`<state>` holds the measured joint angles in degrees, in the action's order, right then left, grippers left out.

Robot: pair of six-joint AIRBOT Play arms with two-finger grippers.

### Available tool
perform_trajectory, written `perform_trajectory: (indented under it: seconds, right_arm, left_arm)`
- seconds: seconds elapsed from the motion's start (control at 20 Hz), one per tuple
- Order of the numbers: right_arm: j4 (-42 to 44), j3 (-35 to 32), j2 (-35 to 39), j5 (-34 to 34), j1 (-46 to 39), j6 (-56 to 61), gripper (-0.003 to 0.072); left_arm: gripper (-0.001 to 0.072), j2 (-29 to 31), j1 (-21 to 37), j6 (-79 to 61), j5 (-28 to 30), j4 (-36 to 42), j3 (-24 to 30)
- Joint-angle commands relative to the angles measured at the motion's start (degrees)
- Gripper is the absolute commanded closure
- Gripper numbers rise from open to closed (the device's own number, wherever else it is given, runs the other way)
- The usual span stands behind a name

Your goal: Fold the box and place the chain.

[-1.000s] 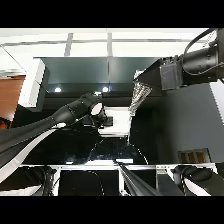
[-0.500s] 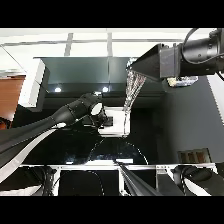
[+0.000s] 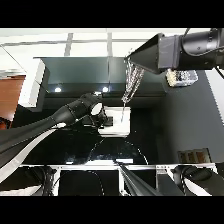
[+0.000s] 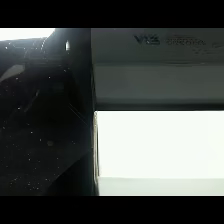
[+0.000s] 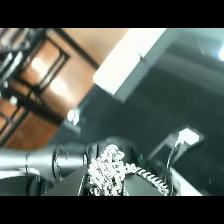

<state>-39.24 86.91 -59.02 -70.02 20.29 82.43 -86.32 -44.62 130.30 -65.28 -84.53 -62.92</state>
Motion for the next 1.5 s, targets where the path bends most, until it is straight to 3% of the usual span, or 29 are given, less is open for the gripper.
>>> perform_trajectory:
  seconds: [0.0,0.2,0.4,0.7,0.85,1.15,1.35,1.4,1.45]
  right_arm:
    - [-0.4,0.0,-1.9,-6.9,0.0,0.1,0.0677]
    - [-3.0,-3.8,-2.7,-7.9,0.0,0.0,0.0677]
    - [-4.5,-13.0,-2.7,-9.8,0.0,0.0,0.0677]
    - [0.9,-23.8,-3.1,1.7,2.6,0.2,0.0677]
    - [0.8,-25.0,-4.6,4.2,4.5,0.1,0.0677]
    - [-7.2,-26.5,-8.1,3.1,4.9,2.1,0.0677]
    - [-7.7,-29.8,-9.5,7.4,7.1,1.5,0.0676]
    - [-8.3,-30.1,-9.7,8.3,7.6,1.5,0.0668]
    - [-8.7,-30.1,-9.7,8.6,7.6,1.5,0.0568]
  left_arm:
    - [0.0685,0.0,0.0,0.0,0.0,0.0,0.0]
    - [0.0685,0.0,0.0,0.0,0.0,0.0,0.0]
    - [0.0686,0.0,0.0,0.0,0.0,0.0,0.0]
    - [0.0686,0.0,0.0,0.0,0.0,0.0,0.0]
    - [0.0686,0.0,0.0,0.0,0.0,0.0,0.0]
    - [0.0685,0.0,0.0,0.0,0.0,0.0,0.0]
    - [0.0685,0.0,0.0,0.0,0.0,0.0,0.0]
    - [0.0686,0.0,0.0,0.0,0.0,0.0,0.0]
    - [0.0686,0.0,0.0,0.0,0.0,0.0,0.0]
